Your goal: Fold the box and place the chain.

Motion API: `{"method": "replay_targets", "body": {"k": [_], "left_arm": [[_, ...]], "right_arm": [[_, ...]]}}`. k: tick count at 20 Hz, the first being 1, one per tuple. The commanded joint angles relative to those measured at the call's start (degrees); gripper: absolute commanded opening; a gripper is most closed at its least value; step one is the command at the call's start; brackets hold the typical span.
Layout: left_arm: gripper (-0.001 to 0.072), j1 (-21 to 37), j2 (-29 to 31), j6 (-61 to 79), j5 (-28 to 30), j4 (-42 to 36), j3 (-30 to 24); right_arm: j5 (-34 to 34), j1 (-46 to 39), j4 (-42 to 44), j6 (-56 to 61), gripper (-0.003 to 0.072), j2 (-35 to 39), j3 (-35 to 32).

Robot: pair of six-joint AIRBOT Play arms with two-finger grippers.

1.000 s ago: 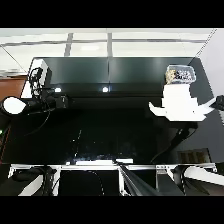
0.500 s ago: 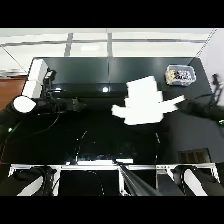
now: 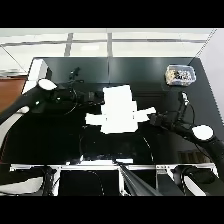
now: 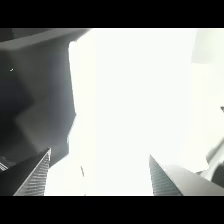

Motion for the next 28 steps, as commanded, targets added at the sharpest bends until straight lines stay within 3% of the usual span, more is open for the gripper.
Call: {"method": "replay_targets", "body": {"k": [1,4,7,9,13,14,16,19,25,28], "left_arm": [[0.0699,-0.1,-8.7,3.1,-5.6,-2.7,6.1],[0.0694,-0.1,-14.6,7.0,-12.5,-2.7,11.0],[0.0679,-0.2,-18.8,19.7,-21.5,-2.8,15.6],[0.0594,-0.2,-21.4,23.8,-25.8,-2.8,18.5],[0.0588,-0.6,-27.5,24.5,-35.4,-2.0,26.1],[0.0551,-1.0,-28.8,23.8,-36.4,-1.4,27.7],[0.0550,-1.6,-31.1,23.6,-38.8,-1.3,31.1],[0.0515,-2.2,-32.3,21.8,-37.9,0.0,34.1],[0.0509,-2.8,-32.3,16.1,-37.0,3.8,36.8],[0.0453,-3.3,-32.3,17.1,-37.9,5.1,36.8]], "right_arm": [[-2.9,2.7,0.9,0.3,0.0012,0.2,-0.7],[-2.7,2.7,0.9,0.3,0.0012,0.2,-0.7],[-2.4,2.7,1.1,0.3,0.0012,0.2,-0.7],[-1.5,2.7,1.1,0.3,0.0012,0.2,-0.7],[-1.0,2.7,1.0,0.3,0.0012,0.2,-0.7],[-1.0,2.7,1.0,0.3,0.0012,0.2,-0.7],[-0.7,2.7,1.0,0.3,0.0012,0.2,-0.7],[-0.3,2.7,1.0,0.3,0.0012,0.2,-0.7],[-0.3,2.7,1.0,0.3,0.0012,0.2,-0.7],[-0.2,2.7,1.0,0.3,0.0012,0.2,-0.7]]}}
